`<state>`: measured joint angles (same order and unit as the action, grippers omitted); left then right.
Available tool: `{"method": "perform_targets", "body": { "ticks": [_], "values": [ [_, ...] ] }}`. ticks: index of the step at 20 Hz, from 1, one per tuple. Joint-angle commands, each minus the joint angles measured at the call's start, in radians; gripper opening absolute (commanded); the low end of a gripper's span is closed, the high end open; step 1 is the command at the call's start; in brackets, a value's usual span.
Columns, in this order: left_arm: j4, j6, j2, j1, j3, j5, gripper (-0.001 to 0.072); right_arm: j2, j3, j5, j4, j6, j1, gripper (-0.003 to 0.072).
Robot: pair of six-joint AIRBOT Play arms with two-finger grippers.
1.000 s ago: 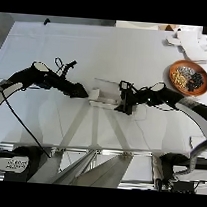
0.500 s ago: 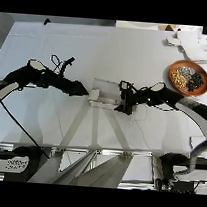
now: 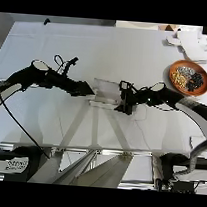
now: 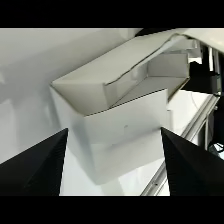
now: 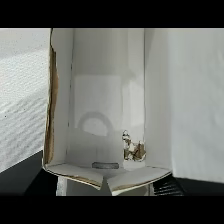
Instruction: Fold the box and place the chain.
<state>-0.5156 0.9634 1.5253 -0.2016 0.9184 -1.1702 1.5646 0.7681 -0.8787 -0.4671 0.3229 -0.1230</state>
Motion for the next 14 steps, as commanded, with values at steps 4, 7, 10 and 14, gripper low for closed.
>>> {"method": "perform_targets", "body": {
  "ticks": [4,7,10,14],
  "values": [
    [0.028,-0.025,-0.001,-0.051,0.000,0.020,0.0531,0.000,0.001,0.000,0.000,0.000,0.000,0.0518],
    [0.009,-0.072,-0.001,-0.082,0.000,0.091,0.0534,0.000,0.001,0.000,0.000,-0.001,0.000,0.0518],
    [-0.090,-0.077,-0.001,-0.100,0.000,0.137,0.0534,0.000,0.001,0.000,0.000,0.000,0.000,0.0518],
    [-0.174,-0.073,-0.001,-0.099,0.000,0.165,0.0534,0.000,0.001,0.000,0.000,0.000,0.000,0.0518]
  ]
}}
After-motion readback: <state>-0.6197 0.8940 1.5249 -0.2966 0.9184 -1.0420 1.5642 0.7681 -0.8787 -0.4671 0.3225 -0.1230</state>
